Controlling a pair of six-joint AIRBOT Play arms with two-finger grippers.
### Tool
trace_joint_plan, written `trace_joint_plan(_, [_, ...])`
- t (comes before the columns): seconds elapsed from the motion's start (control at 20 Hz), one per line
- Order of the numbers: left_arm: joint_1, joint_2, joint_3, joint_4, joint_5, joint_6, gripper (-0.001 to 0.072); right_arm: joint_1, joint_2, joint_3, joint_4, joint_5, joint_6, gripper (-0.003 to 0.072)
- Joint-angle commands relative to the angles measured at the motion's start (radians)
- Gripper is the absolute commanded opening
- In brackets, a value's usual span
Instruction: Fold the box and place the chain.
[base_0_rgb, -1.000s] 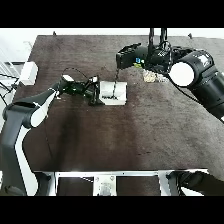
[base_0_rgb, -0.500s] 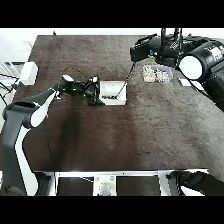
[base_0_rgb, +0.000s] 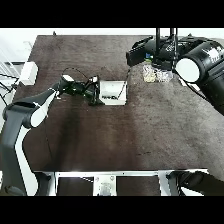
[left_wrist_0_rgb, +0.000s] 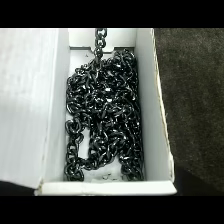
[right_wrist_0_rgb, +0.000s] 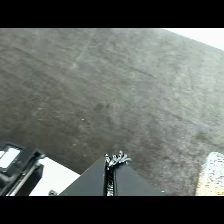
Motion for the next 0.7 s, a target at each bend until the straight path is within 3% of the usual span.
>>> trace_joint_plan(0.0, [0.000, 0.000, 0.000, 0.000, 0.001, 0.000, 0.0474, 0.021, -0.004, -0.004, 0.005, -0.010, 0.013, 0.0010])
trace_joint_plan(0.25, [0.000, 0.000, 0.000, 0.000, 0.001, 0.000, 0.0474, 0.021, -0.053, -0.066, 0.021, -0.084, 0.049, 0.0011])
trace_joint_plan(0.35, [0.000, 0.000, 0.000, 0.000, 0.001, 0.000, 0.0474, 0.020, -0.103, -0.153, 0.024, -0.169, 0.104, 0.0010])
trace_joint_plan(0.5, [0.000, 0.000, 0.000, 0.000, 0.001, 0.000, 0.0474, 0.002, -0.213, -0.317, 0.032, -0.390, 0.153, 0.0009])
trace_joint_plan(0.65, [0.000, 0.000, 0.000, 0.000, 0.001, 0.000, 0.0474, -0.005, -0.264, -0.345, 0.030, -0.418, 0.177, 0.0013])
